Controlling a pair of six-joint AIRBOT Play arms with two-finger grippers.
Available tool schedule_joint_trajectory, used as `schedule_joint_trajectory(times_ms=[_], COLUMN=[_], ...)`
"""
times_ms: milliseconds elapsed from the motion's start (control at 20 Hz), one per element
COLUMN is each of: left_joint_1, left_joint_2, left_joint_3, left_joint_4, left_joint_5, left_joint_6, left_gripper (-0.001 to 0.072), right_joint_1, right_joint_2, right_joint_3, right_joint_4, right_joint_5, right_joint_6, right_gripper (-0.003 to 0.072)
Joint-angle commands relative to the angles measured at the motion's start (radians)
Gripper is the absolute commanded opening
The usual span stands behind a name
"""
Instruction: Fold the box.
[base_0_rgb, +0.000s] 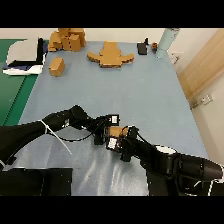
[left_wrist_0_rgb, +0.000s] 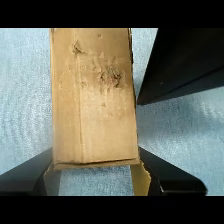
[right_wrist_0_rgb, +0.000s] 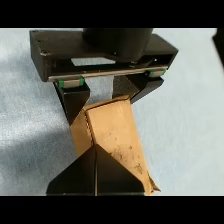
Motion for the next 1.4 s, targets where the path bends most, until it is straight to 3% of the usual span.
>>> schedule_joint_trajectory(times_ms=[0,1050,1350], left_joint_1=[0.000,0.000,0.000], left_joint_2=[0.001,0.001,0.001], left_joint_3=[0.001,0.001,0.001], left_joint_4=[0.000,0.000,0.000], left_joint_5=[0.000,0.000,0.000], left_joint_6=[0.000,0.000,0.000], left_gripper=[0.0458,0.0458,0.0458], right_joint_1=[0.000,-0.031,-0.028], right_joint_2=[-0.001,-0.042,0.074], right_joint_3=[0.000,-0.008,-0.006], right_joint_4=[-0.036,-0.009,-0.018], right_joint_5=[0.007,0.035,-0.002], right_joint_6=[0.003,0.003,0.003], right_gripper=[0.0004,0.0003,0.0003])
